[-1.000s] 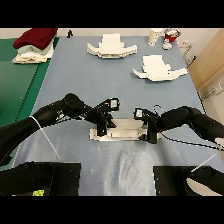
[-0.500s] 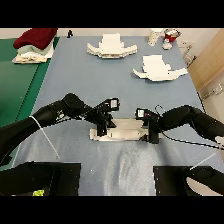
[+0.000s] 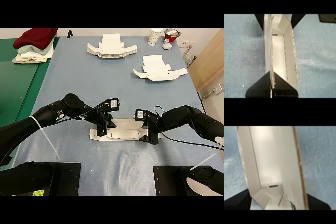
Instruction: Fold the box.
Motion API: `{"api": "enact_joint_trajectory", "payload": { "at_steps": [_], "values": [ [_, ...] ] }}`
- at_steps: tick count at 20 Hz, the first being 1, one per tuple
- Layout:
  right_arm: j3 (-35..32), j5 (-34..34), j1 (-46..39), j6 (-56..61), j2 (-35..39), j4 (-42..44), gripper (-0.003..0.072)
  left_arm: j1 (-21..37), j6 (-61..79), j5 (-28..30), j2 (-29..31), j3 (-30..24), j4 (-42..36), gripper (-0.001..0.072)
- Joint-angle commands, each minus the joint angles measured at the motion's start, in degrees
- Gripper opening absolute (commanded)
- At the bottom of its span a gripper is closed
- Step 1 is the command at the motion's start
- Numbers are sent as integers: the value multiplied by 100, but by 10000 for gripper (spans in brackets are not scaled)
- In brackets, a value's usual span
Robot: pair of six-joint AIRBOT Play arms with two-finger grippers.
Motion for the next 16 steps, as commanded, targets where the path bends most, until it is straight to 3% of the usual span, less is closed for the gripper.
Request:
{"api": "enact_joint_trajectory", "payload": {
  "at_steps": [1, 3, 16],
  "values": [
    [-13, -9, 11, -127, 4, 153, 710, 0, 2, 2, -4, -2, 0, 15],
    [-70, -4, 20, -308, 2, 291, 648, 0, 2, 2, -4, -2, 0, 15],
    [-319, 516, 127, -308, -177, 278, 650, 0, 2, 2, -4, -2, 0, 15]
  ]
}}
